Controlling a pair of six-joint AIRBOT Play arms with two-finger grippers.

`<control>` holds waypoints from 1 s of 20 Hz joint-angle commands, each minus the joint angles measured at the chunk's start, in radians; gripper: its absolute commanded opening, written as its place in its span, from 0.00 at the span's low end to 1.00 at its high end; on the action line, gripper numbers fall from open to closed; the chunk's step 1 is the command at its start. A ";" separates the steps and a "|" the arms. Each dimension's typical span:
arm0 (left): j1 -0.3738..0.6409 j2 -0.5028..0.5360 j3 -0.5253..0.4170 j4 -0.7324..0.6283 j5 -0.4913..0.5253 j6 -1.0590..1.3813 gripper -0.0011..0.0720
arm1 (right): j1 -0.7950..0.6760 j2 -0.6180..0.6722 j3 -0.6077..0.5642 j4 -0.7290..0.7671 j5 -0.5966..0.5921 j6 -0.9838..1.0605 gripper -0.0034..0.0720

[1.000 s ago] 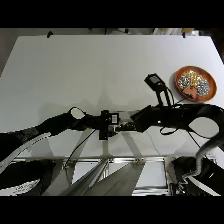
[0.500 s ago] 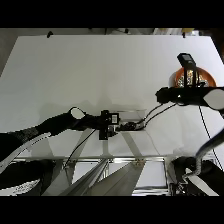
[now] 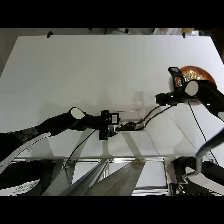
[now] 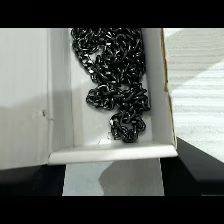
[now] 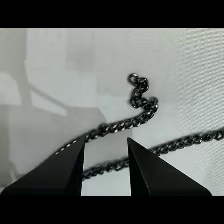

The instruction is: Fold the box and place the chain.

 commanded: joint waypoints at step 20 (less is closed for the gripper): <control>0.000 0.001 0.000 0.000 0.000 0.000 0.29 | 0.052 0.138 0.000 -0.008 0.130 -0.081 0.07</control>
